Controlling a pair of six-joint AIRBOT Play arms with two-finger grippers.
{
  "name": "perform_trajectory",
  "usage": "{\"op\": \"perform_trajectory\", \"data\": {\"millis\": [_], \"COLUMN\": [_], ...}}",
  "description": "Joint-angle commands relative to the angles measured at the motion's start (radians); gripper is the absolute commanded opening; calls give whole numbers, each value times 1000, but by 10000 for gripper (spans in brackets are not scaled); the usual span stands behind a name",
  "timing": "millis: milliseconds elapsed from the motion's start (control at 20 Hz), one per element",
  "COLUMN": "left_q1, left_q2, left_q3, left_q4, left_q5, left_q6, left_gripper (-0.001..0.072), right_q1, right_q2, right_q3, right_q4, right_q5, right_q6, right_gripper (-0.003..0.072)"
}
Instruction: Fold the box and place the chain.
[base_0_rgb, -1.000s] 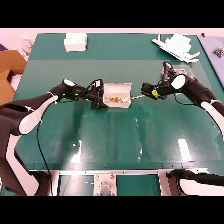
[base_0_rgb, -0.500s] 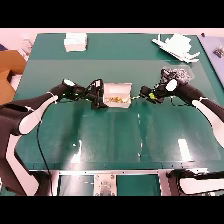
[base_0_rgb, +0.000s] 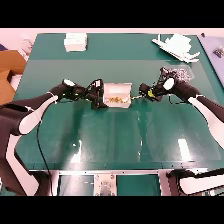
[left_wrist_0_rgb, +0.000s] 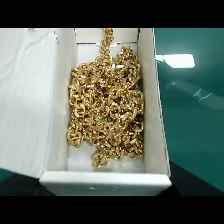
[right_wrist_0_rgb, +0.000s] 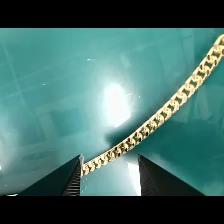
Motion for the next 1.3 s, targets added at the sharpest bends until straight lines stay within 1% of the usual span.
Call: {"op": "perform_trajectory", "data": {"millis": [0, 100, 150, 250, 300, 350, 500, 550, 600, 800, 950, 1100, 1250], "left_q1": [0, 0, 0, 0, 0, 0, 0, 1, 1, 0, 1, 0, 0], "left_q2": [0, 0, 0, 0, 0, 0, 0, 0, 0, 0, 0, 0, 0], "left_q3": [0, 0, 0, 0, 0, 0, 0, 0, 0, 0, 0, 0, 0], "left_q4": [0, 0, 0, 0, 0, 0, 0, 0, 0, 0, 0, 0, 0], "left_q5": [0, 0, 0, 0, 0, 0, 0, 0, 0, 0, 0, 0, 0], "left_q6": [0, 0, 0, 0, 0, 0, 0, 0, 0, 0, 0, 0, 0], "left_gripper": [529, 529, 529, 529, 529, 529, 529, 529, 529, 529, 529, 529, 529], "right_q1": [1, 2, 3, 6, 8, 8, 9, 9, 9, 14, 34, 52, 87], "right_q2": [-21, -39, -46, -61, -66, -68, -69, -69, -69, -68, -49, 8, 92], "right_q3": [3, 11, 18, 39, 48, 53, 54, 54, 54, 63, 117, 192, 231], "right_q4": [-3, -2, -2, -2, -3, -7, -22, -24, -29, -51, -55, -63, -120], "right_q5": [1, 2, 2, 10, 21, 35, 63, 62, 62, 72, 125, 192, 213], "right_q6": [3, 3, 3, 3, 3, 3, 2, 1, -5, -6, -46, -69, -68], "right_gripper": [390, 384, 344, 325, 290, 277, 70, 60, 11, 9, 8, 8, 7]}}
